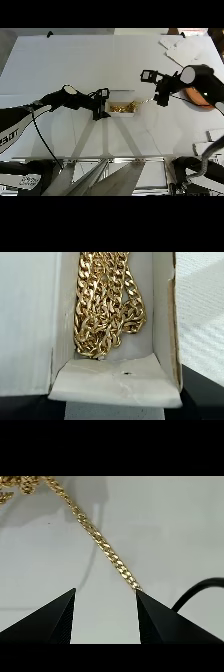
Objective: Fold the box and place the chain.
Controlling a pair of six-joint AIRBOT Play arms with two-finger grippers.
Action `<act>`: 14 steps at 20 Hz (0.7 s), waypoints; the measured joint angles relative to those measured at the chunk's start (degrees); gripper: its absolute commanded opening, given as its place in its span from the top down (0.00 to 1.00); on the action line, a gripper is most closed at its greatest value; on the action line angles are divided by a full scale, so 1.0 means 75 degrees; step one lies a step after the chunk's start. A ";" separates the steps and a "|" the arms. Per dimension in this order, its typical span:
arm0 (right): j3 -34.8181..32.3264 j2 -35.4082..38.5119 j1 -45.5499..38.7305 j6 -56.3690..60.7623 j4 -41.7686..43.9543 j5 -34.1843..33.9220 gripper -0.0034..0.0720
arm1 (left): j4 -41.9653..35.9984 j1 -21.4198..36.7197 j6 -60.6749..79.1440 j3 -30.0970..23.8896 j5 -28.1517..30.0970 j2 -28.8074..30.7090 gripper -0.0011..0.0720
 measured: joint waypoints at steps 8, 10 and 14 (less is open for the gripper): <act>0.0000 -0.1329 -0.0032 -0.1932 0.0828 -0.0726 0.42 | 0.0003 0.0000 0.0000 0.0000 0.0000 0.0000 0.52; 0.0000 -0.1556 -0.0032 -0.2063 0.0909 -0.0889 0.42 | 0.0003 0.0000 0.0000 0.0000 0.0000 0.0000 0.52; 0.0009 -0.1894 -0.0035 -0.2168 0.0994 -0.1008 0.56 | 0.0003 0.0000 0.0000 0.0000 0.0000 0.0000 0.52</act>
